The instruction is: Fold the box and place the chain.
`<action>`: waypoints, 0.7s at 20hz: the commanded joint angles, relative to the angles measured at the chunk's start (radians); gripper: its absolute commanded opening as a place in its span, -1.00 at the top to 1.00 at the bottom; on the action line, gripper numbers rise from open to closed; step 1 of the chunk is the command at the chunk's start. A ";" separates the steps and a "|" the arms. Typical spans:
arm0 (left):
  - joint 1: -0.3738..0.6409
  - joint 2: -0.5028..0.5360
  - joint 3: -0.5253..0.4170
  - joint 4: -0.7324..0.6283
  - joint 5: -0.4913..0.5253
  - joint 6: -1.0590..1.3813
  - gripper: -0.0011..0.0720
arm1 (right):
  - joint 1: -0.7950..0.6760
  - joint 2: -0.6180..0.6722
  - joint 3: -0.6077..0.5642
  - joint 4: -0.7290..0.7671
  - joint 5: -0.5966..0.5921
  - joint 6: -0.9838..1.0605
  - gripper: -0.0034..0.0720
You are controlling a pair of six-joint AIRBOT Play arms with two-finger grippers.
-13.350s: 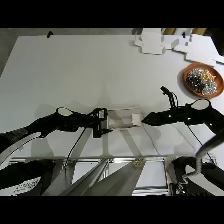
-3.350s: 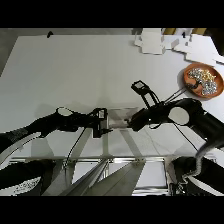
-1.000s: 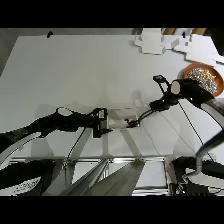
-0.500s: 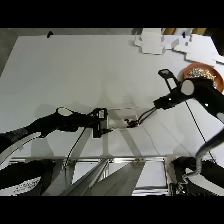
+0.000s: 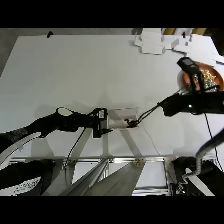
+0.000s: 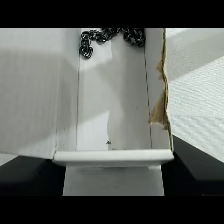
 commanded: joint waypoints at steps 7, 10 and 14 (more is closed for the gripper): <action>0.000 0.000 0.000 0.000 0.000 0.000 0.39 | 0.130 0.092 0.000 0.324 -0.109 -0.142 0.87; 0.000 0.000 0.000 0.000 0.000 0.000 0.39 | 0.269 0.056 0.000 0.283 -0.231 -0.133 0.87; 0.000 0.000 0.000 0.000 0.000 0.000 0.39 | 0.398 -0.043 0.000 0.193 -0.312 -0.082 0.87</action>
